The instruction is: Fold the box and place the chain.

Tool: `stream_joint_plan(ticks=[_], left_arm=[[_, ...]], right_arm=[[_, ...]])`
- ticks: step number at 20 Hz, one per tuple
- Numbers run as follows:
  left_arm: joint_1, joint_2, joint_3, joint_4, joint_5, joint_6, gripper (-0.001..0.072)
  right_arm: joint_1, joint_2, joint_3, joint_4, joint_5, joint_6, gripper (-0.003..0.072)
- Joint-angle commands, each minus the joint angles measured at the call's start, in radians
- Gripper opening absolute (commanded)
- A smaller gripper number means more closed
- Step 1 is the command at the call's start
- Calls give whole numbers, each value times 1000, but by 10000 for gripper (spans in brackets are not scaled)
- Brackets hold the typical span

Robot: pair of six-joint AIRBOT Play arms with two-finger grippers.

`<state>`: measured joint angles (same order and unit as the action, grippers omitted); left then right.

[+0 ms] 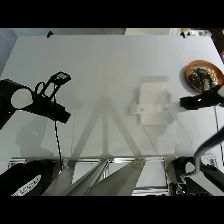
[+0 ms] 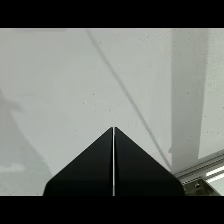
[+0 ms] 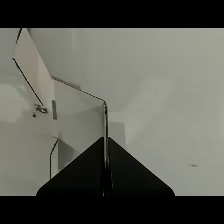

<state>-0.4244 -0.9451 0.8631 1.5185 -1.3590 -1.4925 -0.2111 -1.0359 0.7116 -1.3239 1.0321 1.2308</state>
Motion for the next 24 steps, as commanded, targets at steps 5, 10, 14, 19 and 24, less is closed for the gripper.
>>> stream_joint_plan(ticks=[5,10,14,19,24], left_arm=[[1,1,0,0,3,2,10],[1,0,0,-26,120,5,12],[2,-16,0,-179,218,140,517],[-3,-189,0,-653,219,509,517],[-1,-405,0,-722,209,577,699]], right_arm=[[408,259,-326,203,-230,90,18],[546,257,-331,208,-251,138,18],[578,257,-331,207,-259,177,19],[578,257,-331,207,-259,179,19],[578,257,-331,207,-259,179,19]])
